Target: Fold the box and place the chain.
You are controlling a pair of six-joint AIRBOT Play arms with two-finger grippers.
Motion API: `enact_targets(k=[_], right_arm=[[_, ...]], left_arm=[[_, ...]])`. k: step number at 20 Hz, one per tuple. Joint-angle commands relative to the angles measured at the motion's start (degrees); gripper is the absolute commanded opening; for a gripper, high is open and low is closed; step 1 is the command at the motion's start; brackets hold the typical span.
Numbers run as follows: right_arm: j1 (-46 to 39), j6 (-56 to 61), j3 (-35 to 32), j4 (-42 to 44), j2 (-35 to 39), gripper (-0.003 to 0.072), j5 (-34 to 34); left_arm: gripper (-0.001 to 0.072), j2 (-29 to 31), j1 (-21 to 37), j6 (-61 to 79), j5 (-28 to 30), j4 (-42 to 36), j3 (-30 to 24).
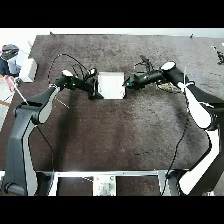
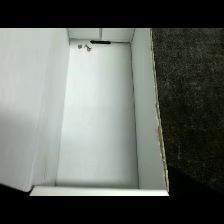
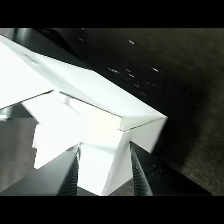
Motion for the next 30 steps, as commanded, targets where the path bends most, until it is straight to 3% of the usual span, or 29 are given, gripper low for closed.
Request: enact_targets(k=[1,13,18,22,30], right_arm=[[3.5,9.5,4.0,-11.5,0.0,0.0356,0.4],[12.7,28.4,6.1,-35.3,-0.1,0.0355,-2.8],[15.6,32.7,12.0,-44.5,-0.5,0.0355,-0.3],[15.6,35.7,17.1,-46.0,-3.7,0.0354,5.7],[17.2,41.3,17.8,-48.5,-6.0,0.0334,6.7]], left_arm=[[0.0445,0.0,0.0,0.0,0.0,0.0,0.0],[0.0445,0.0,0.0,0.0,0.0,0.0,0.0],[0.0445,0.0,0.0,0.0,0.0,0.0,0.0],[0.0445,0.0,0.0,0.0,0.0,0.0,0.0],[0.0445,0.0,0.0,0.0,0.0,-0.2,0.0]])
